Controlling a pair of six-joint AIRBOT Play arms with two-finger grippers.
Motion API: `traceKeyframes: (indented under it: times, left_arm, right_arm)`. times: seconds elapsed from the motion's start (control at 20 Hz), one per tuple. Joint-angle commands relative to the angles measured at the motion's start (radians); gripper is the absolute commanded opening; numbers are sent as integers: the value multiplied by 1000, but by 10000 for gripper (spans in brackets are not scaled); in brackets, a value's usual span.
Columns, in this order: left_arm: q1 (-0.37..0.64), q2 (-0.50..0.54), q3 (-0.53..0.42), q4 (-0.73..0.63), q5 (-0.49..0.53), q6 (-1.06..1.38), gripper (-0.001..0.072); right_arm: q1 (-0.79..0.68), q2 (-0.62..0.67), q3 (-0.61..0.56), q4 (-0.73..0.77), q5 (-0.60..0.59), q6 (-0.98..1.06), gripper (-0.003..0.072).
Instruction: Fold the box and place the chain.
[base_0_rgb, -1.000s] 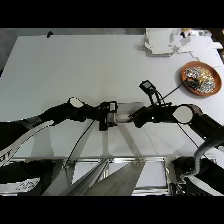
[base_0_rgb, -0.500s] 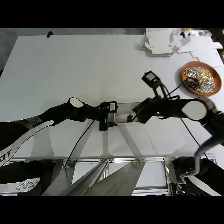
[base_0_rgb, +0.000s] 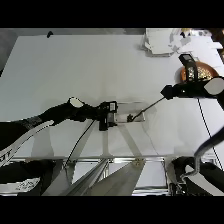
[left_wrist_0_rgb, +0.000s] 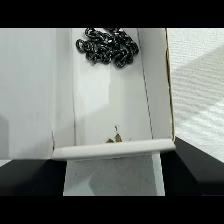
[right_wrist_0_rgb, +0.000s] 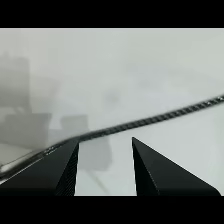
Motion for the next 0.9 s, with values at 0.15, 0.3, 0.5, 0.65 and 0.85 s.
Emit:
traceKeyframes:
  times: [0.15, 0.3, 0.5, 0.65, 0.85]
  left_arm:
    - [0, 0, 0, 0, 0, 0, 254]
    - [0, 0, 0, 0, 0, 0, 254]
    - [0, 0, 0, 0, 0, 0, 254]
    - [0, 0, 0, 0, 0, 0, 254]
    - [0, 0, 0, 0, 0, 0, 254]
  right_arm:
    - [-126, -210, 4, -8, -102, 56, 363]
    - [-126, -225, 5, -34, -132, 60, 358]
    - [-126, -230, 34, -152, -111, 136, 358]
    - [-126, -265, 115, -203, -29, 153, 358]
    - [-87, -349, 233, -232, 47, 160, 357]
